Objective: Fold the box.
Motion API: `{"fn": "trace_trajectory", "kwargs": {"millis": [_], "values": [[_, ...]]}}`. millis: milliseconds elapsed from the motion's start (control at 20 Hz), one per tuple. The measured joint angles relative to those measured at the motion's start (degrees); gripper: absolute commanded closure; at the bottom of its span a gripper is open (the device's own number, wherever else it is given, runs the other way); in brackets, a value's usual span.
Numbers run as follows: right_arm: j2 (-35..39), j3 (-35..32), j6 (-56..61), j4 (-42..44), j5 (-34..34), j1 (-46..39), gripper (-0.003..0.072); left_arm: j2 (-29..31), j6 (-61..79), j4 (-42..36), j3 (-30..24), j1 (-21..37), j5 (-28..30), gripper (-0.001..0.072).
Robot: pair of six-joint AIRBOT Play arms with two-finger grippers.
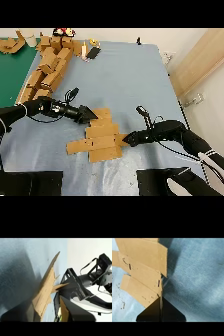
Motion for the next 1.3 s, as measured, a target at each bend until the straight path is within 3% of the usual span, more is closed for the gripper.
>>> {"fn": "trace_trajectory", "kwargs": {"millis": [450,550,1300], "values": [[-0.52,0.00,0.37,-0.72,-0.44,0.00,0.0684,-2.01,2.75,3.02,1.42,-0.48,-6.19,0.0312],[-0.52,0.00,0.39,-0.83,-0.46,0.00,0.0684,-2.08,3.04,3.26,1.64,-0.46,-6.14,0.0412],[-0.52,0.00,0.42,-1.36,-0.48,0.00,0.0684,-2.14,3.82,3.50,2.86,-2.23,-3.56,0.0413]]}}
